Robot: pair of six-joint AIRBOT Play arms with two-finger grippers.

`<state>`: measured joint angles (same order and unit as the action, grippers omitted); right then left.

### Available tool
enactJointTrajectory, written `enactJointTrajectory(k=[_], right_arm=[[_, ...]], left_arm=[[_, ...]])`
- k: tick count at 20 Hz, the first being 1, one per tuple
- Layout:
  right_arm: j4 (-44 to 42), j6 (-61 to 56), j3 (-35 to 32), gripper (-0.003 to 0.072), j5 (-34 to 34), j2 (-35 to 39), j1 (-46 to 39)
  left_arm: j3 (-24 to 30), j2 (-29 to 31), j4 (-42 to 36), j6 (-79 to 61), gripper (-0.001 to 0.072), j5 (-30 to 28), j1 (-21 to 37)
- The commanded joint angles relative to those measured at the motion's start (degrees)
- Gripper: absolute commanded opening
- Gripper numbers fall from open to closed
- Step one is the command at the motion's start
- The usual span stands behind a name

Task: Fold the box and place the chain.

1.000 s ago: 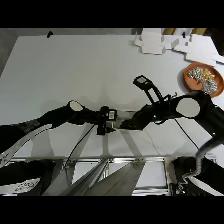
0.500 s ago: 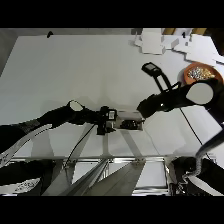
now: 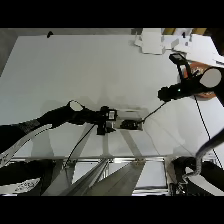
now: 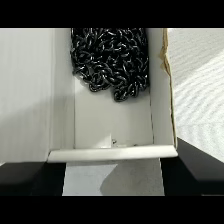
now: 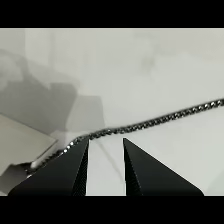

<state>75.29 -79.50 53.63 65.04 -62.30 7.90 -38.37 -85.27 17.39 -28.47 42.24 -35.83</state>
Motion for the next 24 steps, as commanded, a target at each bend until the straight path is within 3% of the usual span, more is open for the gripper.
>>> enactJointTrajectory(k=[1, 11, 14, 24], right_arm=[[0.9, -0.6, -2.3, 0.0238, -0.8, -3.3, -1.2], [1.3, -0.6, -5.1, 0.0240, -5.9, -11.6, -1.2], [2.2, -0.6, -5.1, 0.0405, -6.2, -13.0, -1.2], [11.3, -6.0, -5.1, 0.0394, -9.2, -13.3, -1.2]], left_arm=[[0.0, 0.0, 0.0, 0.0, 0.0273, 0.0, 0.0], [0.0, 0.0, 0.0, 0.0, 0.0273, 0.0, 0.0], [0.0, 0.0, 0.0, 0.0, 0.0273, 0.0, 0.0], [0.0, 0.0, 0.0, 0.0, 0.0273, 0.0, 0.0]])
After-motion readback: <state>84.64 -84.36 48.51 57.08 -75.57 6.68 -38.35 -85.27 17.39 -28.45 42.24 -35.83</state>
